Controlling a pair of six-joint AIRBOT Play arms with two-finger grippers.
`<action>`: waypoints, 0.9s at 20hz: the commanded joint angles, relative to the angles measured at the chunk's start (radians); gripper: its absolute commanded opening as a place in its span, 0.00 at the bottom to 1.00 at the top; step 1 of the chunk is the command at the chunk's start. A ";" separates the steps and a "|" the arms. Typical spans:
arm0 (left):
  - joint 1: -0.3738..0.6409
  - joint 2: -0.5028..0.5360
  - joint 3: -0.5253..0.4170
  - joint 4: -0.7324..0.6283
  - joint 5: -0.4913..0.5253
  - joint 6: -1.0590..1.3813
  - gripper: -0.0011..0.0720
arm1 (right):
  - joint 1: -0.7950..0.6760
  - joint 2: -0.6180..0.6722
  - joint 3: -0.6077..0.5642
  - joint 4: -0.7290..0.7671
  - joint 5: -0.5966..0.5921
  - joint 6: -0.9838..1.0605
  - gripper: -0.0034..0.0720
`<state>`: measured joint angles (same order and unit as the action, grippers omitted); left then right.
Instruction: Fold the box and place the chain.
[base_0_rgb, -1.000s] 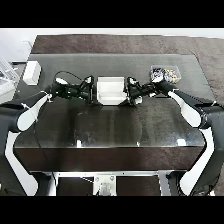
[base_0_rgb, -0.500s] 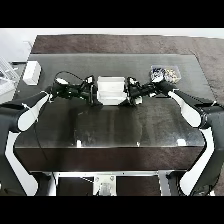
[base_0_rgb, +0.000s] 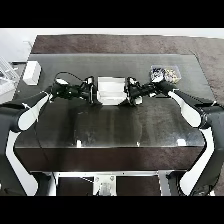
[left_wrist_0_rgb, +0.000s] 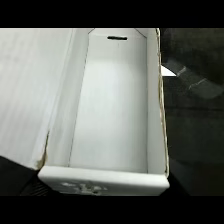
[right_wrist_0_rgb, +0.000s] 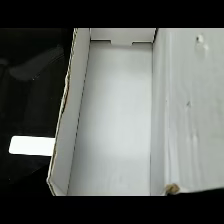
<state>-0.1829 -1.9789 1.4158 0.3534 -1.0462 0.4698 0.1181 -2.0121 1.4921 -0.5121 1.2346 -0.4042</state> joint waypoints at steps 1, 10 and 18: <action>0.001 -0.001 0.000 0.002 0.006 0.010 1.00 | 0.001 0.000 0.000 0.000 0.001 0.000 0.82; 0.001 -0.002 0.000 -0.002 0.005 0.021 0.99 | 0.001 0.000 0.000 0.000 0.001 0.000 0.82; 0.001 -0.002 0.000 -0.002 0.005 0.021 0.98 | 0.001 0.000 0.000 0.000 0.001 0.000 0.82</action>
<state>-0.1825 -1.9800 1.4158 0.3523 -1.0401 0.4904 0.1181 -2.0121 1.4921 -0.5125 1.2358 -0.4046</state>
